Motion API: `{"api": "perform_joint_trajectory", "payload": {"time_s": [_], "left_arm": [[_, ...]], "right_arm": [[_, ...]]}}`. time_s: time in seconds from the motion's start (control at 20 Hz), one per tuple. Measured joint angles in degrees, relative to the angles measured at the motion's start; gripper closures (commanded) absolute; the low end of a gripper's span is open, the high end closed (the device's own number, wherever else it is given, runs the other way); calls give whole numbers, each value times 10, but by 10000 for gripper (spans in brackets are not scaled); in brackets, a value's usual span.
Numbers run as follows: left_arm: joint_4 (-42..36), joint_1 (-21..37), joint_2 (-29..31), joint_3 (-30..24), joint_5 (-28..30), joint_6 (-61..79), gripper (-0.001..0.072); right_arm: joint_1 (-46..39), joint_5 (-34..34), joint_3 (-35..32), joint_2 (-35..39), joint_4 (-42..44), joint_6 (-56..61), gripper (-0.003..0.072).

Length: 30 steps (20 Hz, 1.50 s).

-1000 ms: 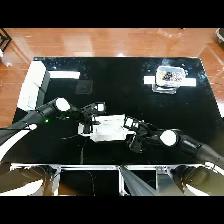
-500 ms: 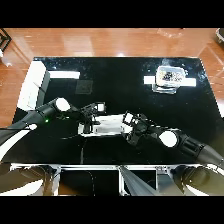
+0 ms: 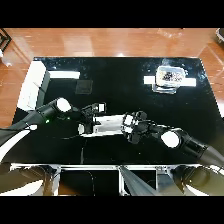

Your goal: Fold the box and place the chain.

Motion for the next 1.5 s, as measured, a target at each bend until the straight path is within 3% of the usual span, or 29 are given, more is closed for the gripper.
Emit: {"api": "perform_joint_trajectory", "payload": {"time_s": [0.25,0.65,1.5], "left_arm": [[0,-7,0,0,1,0,682],[0,-9,0,3,1,0,682],[26,-9,0,4,-21,1,680]], "right_arm": [[-36,42,16,-23,13,-62,-11],[-121,168,52,-75,180,-238,-10],[-128,237,55,-161,256,-387,-10]]}}
